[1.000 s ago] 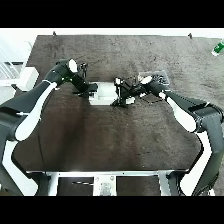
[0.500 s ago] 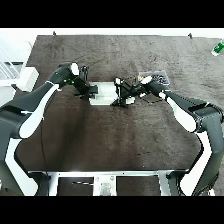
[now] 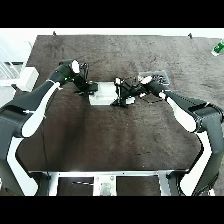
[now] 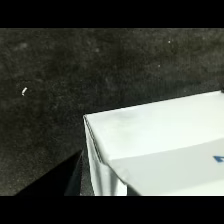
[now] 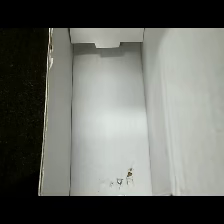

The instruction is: Fold the box and place the chain.

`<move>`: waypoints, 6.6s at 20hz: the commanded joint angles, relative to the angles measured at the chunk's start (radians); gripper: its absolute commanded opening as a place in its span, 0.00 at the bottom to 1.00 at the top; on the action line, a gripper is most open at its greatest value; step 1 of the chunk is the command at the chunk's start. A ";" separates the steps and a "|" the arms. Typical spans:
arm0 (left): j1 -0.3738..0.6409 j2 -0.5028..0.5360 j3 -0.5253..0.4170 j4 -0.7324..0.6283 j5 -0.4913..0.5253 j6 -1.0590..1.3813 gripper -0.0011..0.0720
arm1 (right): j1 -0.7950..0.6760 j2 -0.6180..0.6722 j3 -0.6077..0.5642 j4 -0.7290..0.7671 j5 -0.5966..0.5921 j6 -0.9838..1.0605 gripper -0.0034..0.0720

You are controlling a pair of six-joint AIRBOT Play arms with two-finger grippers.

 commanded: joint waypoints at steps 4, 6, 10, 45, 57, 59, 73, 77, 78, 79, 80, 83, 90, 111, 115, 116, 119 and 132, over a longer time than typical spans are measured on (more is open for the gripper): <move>0.001 -0.006 0.007 0.041 -0.015 -0.049 0.43 | 0.000 0.000 0.000 0.000 0.000 0.000 0.83; 0.001 -0.030 0.008 0.029 -0.042 -0.055 0.43 | 0.000 0.000 0.000 0.000 0.000 0.000 0.83; 0.001 -0.039 0.034 0.042 -0.048 -0.064 0.39 | 0.000 0.000 0.000 0.000 0.000 0.000 0.83; 0.001 -0.039 0.121 0.018 -0.214 -0.043 0.46 | 0.000 0.000 0.000 0.000 0.000 0.000 0.83; 0.003 0.098 0.121 0.095 -0.195 -0.020 0.46 | 0.000 0.000 0.000 0.000 0.000 0.000 0.83; 0.009 0.132 0.121 0.098 -0.187 0.000 0.45 | 0.000 0.000 0.000 0.000 0.000 0.000 0.83; 0.225 0.296 0.105 -0.245 -0.194 0.535 0.99 | 0.000 0.000 0.000 0.000 0.000 0.000 0.83; 0.298 0.296 0.103 -0.388 -0.216 0.617 0.99 | 0.000 0.000 0.000 0.000 0.000 0.000 0.83; 0.315 0.296 0.103 -0.414 -0.223 0.642 0.99 | 0.000 0.000 0.000 0.000 0.000 0.000 0.83; 0.325 0.296 0.100 -0.425 -0.232 0.658 0.99 | 0.000 0.000 0.000 0.000 0.000 0.000 0.83; 0.337 0.305 0.077 -0.442 -0.226 0.675 0.99 | 0.000 0.000 0.000 0.000 0.000 0.000 0.83; 0.385 0.372 -0.103 -0.557 -0.125 0.768 0.99 | 0.000 0.000 0.000 0.000 0.000 0.000 0.83; 0.439 0.412 -0.413 -0.777 0.065 1.355 0.99 | 0.000 0.000 0.000 0.000 0.000 0.000 0.83; 0.447 0.081 -0.178 -0.737 -0.020 1.761 0.99 | 0.000 0.000 0.000 0.000 0.000 0.000 0.83; 0.446 0.010 -0.154 -0.758 -0.055 1.810 0.99 | 0.000 0.000 0.000 0.000 0.000 0.000 0.83; 0.446 -0.002 -0.154 -0.758 -0.076 1.835 0.99 | 0.000 0.000 0.000 0.000 0.000 0.000 0.83; 0.446 -0.017 -0.156 -0.755 -0.137 1.930 0.99 | 0.000 0.000 0.000 0.000 0.000 0.000 0.83; 0.404 -0.034 -0.156 -0.747 -0.111 2.025 0.99 | 0.000 0.000 0.000 0.000 0.000 0.000 0.83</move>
